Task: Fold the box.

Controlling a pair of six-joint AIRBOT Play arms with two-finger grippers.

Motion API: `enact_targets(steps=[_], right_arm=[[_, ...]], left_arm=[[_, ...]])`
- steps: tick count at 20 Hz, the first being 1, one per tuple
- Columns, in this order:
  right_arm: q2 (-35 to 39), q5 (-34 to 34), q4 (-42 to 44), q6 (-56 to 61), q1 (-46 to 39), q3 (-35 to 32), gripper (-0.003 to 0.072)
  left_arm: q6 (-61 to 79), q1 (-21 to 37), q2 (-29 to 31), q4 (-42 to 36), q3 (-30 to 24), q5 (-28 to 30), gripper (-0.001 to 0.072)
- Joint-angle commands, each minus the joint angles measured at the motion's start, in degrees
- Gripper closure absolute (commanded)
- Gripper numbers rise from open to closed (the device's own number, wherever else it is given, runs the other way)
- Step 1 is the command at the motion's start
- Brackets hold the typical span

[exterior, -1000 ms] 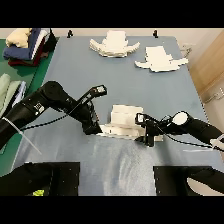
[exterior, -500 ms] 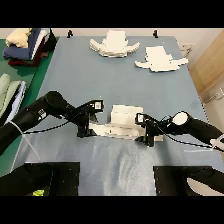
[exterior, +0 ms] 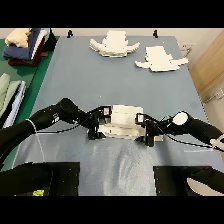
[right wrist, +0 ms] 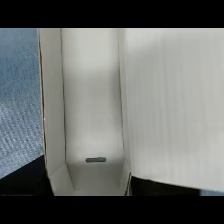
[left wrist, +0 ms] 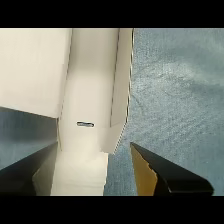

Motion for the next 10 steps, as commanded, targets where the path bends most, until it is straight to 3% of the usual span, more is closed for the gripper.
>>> enact_targets(steps=[1,5,7,10], right_arm=[[0.0,0.0,0.0,0.0,0.0,0.0,0.0196],[0.0,0.0,0.0,0.0,0.0,0.1,0.0196],[0.0,0.0,0.0,0.0,0.0,0.0,0.0196],[0.0,0.0,0.0,0.0,0.0,0.0,0.0196]], left_arm=[[1.0,-0.7,-1.7,-0.9,-0.1,2.8,0.0319],[1.4,-1.6,-2.3,-1.1,-0.1,3.7,0.0332],[2.3,-2.6,-2.5,-1.1,-0.1,4.3,0.0474],[2.7,-3.9,-2.5,-2.9,-0.1,6.8,0.0476]])
